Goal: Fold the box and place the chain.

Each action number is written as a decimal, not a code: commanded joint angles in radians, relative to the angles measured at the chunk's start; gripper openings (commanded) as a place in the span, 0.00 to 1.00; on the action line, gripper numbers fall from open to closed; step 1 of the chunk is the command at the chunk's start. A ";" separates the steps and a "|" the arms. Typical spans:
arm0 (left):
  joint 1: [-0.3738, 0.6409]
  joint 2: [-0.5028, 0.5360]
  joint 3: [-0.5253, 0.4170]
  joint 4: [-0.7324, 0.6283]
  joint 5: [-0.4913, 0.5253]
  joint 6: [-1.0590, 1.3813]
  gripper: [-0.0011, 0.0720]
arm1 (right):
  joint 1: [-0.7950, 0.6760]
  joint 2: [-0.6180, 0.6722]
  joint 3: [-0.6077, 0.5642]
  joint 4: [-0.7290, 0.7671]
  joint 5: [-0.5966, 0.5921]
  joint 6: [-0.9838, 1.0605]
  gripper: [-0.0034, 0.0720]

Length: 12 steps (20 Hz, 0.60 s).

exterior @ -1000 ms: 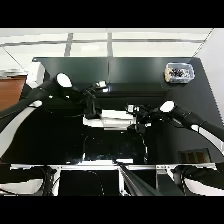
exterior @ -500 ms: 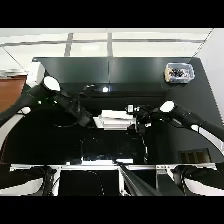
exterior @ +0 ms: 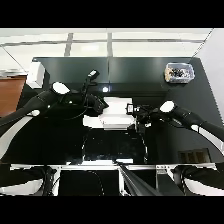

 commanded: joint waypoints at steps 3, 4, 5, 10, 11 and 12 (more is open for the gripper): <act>0.006 -0.109 0.001 0.040 -0.017 0.000 0.05 | 0.000 -0.001 0.000 0.000 0.000 0.000 0.49; 0.006 -0.114 0.001 0.041 -0.028 -0.002 0.05 | 0.000 -0.001 0.000 0.000 0.000 0.000 0.49; 0.008 -0.110 0.002 0.046 -0.029 -0.002 0.05 | 0.000 -0.001 0.000 0.000 0.000 0.000 0.49; 0.113 0.039 0.081 0.214 -0.094 -0.080 0.05 | 0.000 -0.001 0.000 0.000 0.000 0.000 0.49; 0.143 0.098 0.070 0.215 -0.126 -0.088 0.05 | 0.000 -0.001 0.000 0.000 0.000 0.000 0.49; 0.165 0.157 0.040 0.215 -0.151 -0.083 0.05 | 0.000 -0.001 0.000 0.000 0.000 0.000 0.49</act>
